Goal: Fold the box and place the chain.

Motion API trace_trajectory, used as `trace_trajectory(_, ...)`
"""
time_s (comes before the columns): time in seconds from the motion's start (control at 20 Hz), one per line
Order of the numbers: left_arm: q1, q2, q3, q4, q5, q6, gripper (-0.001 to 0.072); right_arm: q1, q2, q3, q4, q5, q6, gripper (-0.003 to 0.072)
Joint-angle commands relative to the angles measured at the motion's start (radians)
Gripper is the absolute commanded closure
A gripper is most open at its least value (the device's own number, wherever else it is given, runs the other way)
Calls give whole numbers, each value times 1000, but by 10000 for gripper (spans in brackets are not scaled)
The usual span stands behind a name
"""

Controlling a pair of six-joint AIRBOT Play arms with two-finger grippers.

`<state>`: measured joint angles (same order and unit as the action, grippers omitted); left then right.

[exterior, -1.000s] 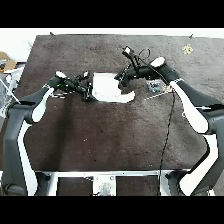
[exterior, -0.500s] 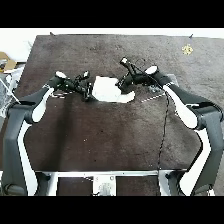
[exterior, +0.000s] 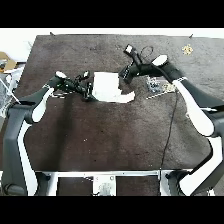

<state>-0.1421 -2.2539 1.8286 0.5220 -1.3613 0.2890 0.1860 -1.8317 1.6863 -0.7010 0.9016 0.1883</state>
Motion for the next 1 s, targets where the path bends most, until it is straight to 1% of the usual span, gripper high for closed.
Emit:
trace_trajectory(0.0, 0, 0, 1, -1, 0, 0, 358, 3, 123, -5, -178, 88, 77, 684)
trace_trajectory(0.1, 0, 0, 1, -1, 0, 0, 358, 18, 150, -34, -281, 103, 78, 673)
trace_trajectory(0.15, 0, 0, 1, -2, 0, 0, 358, 23, 144, -51, -311, 104, 74, 387)
trace_trajectory(0.2, 0, 0, 1, -2, 0, 0, 358, 29, 133, -72, -338, 100, 41, 27)
trace_trajectory(0.25, 0, 0, 1, -2, 1, 0, 358, 35, 114, -98, -360, 80, 1, 10)
trace_trajectory(0.4, 0, 0, 1, -3, 0, 0, 358, 51, 41, -148, -366, 53, -114, 14)
trace_trajectory(0.45, 0, 0, 1, -3, 1, 0, 358, 57, 14, -148, -365, 52, -114, 82)
trace_trajectory(0.5, 0, 0, 1, -3, 1, 0, 358, 64, -8, -148, -365, 52, -114, 124)
trace_trajectory(0.6, 0, 0, 1, -3, 1, 0, 358, 72, -40, -147, -351, 52, -114, 120)
trace_trajectory(0.75, 0, 0, 1, -3, 1, 0, 358, 72, -57, -147, -287, 52, -124, 121)
trace_trajectory(0.8, 0, 0, 1, -3, 1, 0, 358, 72, -58, -147, -268, 52, -134, 139)
trace_trajectory(0.85, 0, 0, 1, -3, 1, 0, 358, 72, -58, -147, -250, 52, -137, 180)
trace_trajectory(0.95, 0, 0, 1, -3, 1, 0, 358, 72, -58, -147, -221, 60, -137, 191)
